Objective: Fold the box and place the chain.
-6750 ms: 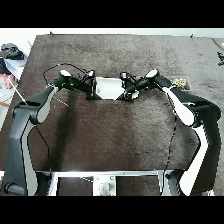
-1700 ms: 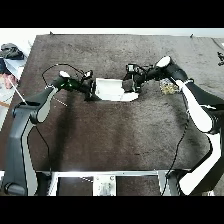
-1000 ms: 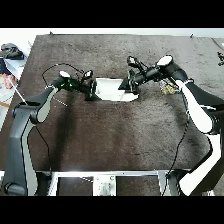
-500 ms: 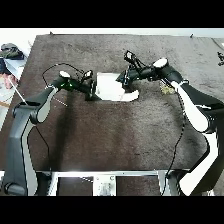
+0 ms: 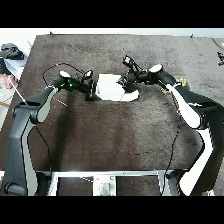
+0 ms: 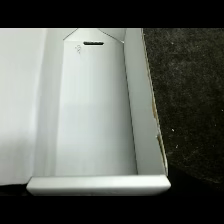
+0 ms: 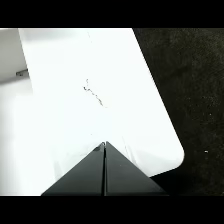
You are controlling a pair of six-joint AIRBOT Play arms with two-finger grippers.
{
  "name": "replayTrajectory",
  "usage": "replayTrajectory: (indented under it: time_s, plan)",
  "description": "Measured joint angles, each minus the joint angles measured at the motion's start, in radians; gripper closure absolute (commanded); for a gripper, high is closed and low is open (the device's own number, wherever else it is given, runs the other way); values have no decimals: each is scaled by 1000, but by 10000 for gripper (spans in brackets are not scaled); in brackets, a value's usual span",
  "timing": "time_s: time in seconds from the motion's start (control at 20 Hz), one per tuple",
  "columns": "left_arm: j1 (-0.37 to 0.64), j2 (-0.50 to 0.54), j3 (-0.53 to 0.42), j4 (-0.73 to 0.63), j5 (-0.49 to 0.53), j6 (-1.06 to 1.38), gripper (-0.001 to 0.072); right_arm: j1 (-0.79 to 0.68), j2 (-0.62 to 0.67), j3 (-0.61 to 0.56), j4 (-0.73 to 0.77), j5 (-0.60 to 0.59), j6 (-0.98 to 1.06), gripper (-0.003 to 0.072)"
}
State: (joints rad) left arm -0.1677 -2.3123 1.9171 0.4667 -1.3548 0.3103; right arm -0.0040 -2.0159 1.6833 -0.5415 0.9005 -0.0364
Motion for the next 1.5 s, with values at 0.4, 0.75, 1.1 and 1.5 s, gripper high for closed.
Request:
replayTrajectory:
  time_s: [0.4,0.75,1.1,1.5]
  plan:
    - [0,0,0,-1,2,0,431,-2,49,2,-27,-2,0,701]
    - [-1,0,0,-2,2,1,431,-6,196,2,-217,165,72,112]
    - [-1,0,0,-3,3,1,431,-6,191,0,-372,246,109,110]
    - [-1,0,0,-4,4,2,431,4,104,0,-396,296,97,206]
